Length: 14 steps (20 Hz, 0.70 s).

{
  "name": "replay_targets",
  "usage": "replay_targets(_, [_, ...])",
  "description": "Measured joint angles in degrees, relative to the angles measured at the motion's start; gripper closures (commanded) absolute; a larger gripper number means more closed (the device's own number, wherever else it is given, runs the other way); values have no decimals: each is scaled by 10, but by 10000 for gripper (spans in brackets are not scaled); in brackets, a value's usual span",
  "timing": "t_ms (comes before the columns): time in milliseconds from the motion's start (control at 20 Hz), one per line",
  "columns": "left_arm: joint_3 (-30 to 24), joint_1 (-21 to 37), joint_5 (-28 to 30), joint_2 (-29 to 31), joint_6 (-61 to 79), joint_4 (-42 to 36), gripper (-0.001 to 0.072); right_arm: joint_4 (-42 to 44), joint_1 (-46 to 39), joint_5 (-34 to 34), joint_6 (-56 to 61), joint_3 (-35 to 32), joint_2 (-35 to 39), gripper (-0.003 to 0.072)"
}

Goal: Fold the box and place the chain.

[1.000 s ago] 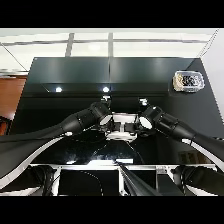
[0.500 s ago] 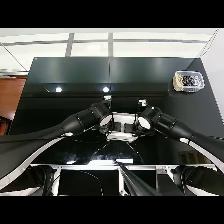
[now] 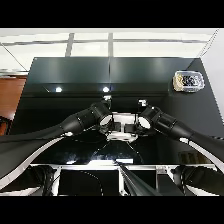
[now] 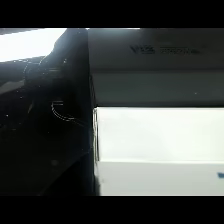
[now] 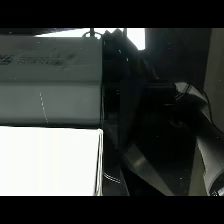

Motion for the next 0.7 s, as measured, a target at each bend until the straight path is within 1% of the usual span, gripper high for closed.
replay_targets(100, [0,0,0,0,0,0,684,2,0,0,-4,2,0,427])
replay_targets(150, [0,0,0,0,0,0,683,2,0,0,-5,3,0,546])
replay_targets(200, [0,0,0,0,0,0,684,1,0,0,-7,5,0,631])
replay_targets(250, [0,0,0,0,0,0,684,3,0,-2,-7,6,0,672])
replay_targets(400, [0,0,0,0,-1,0,684,1,0,0,-8,7,0,671])
replay_targets(450, [0,0,0,0,0,0,684,1,0,0,-9,8,0,625])
replay_targets(500, [0,0,0,0,0,0,684,1,0,0,-9,8,0,380])
replay_targets(550, [0,0,-1,0,2,0,684,1,0,-5,-9,9,0,297])
replay_targets(700, [0,0,-1,0,1,0,684,1,-3,4,-30,18,4,297])
